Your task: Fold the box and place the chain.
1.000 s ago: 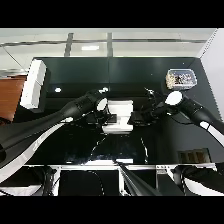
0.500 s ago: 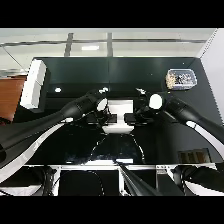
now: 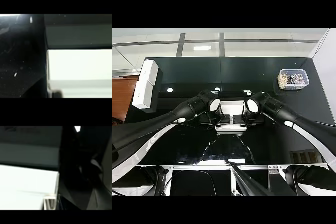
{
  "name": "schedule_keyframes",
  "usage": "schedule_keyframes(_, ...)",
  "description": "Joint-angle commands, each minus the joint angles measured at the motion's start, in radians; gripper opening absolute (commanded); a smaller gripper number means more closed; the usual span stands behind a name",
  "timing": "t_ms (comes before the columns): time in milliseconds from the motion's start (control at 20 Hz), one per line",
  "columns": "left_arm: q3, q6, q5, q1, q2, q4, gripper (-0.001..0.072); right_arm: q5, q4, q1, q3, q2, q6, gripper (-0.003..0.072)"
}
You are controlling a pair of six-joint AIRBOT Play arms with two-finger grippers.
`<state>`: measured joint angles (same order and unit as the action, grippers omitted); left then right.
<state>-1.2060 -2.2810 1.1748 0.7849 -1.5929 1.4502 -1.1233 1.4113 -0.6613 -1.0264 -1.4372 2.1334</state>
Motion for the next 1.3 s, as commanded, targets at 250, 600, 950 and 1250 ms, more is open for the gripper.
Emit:
schedule_keyframes(250, -0.001, 0.0, 0.005, -0.001, 0.0, 0.004, 0.0027, -0.019, 0.045, -0.012, -0.004, -0.005, 0.053, 0.0015)
schedule_keyframes(600, -0.001, 0.0, 0.005, -0.001, 0.0, 0.004, 0.0026, -0.013, 0.029, -0.012, -0.004, -0.005, 0.053, 0.0147)
schedule_keyframes(950, -0.001, 0.0, 0.005, -0.001, 0.0, 0.004, 0.0027, -0.007, 0.034, -0.012, -0.005, 0.005, 0.05, 0.0296)
schedule_keyframes(1250, -0.001, 0.0, 0.005, -0.001, 0.0, 0.004, 0.0027, -0.142, 0.171, -0.011, -0.117, 0.187, -0.089, 0.0417)
